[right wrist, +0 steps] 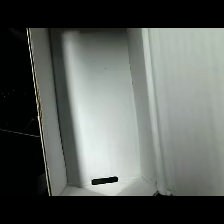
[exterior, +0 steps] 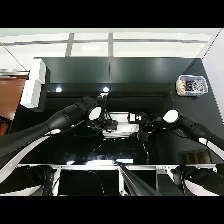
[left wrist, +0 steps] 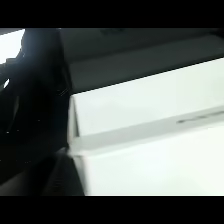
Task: Fold the box and place the chain.
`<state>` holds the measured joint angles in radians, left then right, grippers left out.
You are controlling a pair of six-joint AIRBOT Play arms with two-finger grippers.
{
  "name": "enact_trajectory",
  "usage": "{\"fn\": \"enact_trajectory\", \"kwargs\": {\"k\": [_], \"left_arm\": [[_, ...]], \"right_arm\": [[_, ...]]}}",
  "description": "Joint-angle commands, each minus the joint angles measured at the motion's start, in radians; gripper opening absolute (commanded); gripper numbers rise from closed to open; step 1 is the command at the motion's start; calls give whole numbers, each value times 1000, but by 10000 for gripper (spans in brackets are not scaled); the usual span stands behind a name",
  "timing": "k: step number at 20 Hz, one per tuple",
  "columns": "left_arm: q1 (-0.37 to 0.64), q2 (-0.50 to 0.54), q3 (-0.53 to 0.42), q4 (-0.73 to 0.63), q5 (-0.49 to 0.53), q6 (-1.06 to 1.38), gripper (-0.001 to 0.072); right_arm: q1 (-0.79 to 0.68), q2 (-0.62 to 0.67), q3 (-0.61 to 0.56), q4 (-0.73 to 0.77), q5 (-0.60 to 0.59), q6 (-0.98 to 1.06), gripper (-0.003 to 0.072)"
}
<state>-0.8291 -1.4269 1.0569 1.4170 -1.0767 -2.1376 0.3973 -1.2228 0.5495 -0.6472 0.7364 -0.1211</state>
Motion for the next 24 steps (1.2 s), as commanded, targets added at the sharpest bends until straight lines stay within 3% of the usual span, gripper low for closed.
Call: {"fn": "enact_trajectory", "kwargs": {"k": [1,4,5,6,14,19,24], "left_arm": [[-14,-10,18,6,-36,-27,385],[-17,-10,18,10,-32,-45,326],[-17,-10,18,11,-32,-45,248],[-17,-10,18,13,-32,-45,219],[-25,-18,20,64,-31,-97,220],[-28,-96,69,67,-108,-96,228],[-28,-125,82,60,-108,-161,228]], "right_arm": [[0,0,1,0,0,0,404],[0,0,1,0,0,0,404],[0,0,1,0,0,0,404],[0,0,1,0,0,0,404],[0,0,1,1,0,0,404],[0,0,1,1,3,0,404],[0,0,1,1,3,0,404]]}}
